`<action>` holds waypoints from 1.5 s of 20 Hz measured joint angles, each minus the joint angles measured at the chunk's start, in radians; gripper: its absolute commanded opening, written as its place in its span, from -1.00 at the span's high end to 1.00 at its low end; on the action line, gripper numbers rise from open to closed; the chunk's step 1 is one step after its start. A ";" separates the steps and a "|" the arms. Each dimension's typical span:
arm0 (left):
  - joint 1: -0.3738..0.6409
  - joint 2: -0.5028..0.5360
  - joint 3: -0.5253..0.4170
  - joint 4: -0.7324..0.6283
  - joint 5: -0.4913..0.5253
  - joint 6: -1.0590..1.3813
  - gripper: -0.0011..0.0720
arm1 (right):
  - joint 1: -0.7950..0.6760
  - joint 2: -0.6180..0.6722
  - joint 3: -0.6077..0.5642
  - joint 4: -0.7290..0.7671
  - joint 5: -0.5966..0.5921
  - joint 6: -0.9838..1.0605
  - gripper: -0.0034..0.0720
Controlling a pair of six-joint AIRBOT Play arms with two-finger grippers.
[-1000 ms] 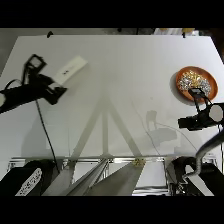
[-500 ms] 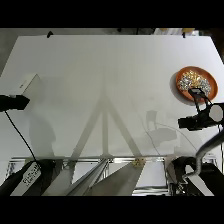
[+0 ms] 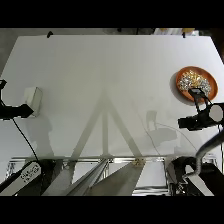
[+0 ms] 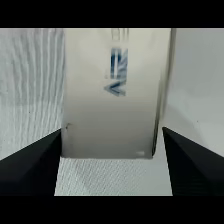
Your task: Fold the box and place the chain.
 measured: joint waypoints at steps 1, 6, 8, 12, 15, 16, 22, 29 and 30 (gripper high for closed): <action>0.000 -0.002 0.000 0.010 -0.008 -0.013 -0.94 | 0.000 0.000 0.000 0.000 0.000 0.000 0.87; -0.004 0.062 0.000 0.042 -0.040 -0.050 -0.92 | 0.000 0.000 0.000 0.000 0.000 0.000 0.87; -0.020 0.129 0.000 0.043 -0.052 -0.058 -0.92 | 0.000 0.000 0.000 0.000 0.000 0.000 0.87; -0.077 0.302 0.000 0.046 -0.077 -0.069 -0.91 | 0.000 0.000 0.000 0.000 0.000 0.000 0.87; -0.130 0.430 0.000 0.048 -0.108 -0.138 0.12 | 0.000 0.000 0.000 0.000 0.000 0.000 0.87; -0.147 0.465 0.000 0.051 -0.121 -0.171 0.35 | 0.000 0.000 0.000 0.000 0.000 0.000 0.87; -0.195 0.565 0.000 0.063 -0.245 -0.283 0.96 | 0.000 0.000 0.000 0.000 0.000 0.000 0.87; -0.202 0.580 0.000 0.066 -0.325 -0.325 0.55 | 0.000 0.000 0.000 0.000 0.000 0.000 0.87; -0.202 0.580 0.000 0.066 -0.328 -0.327 0.29 | 0.000 0.000 0.000 0.000 0.000 0.000 0.87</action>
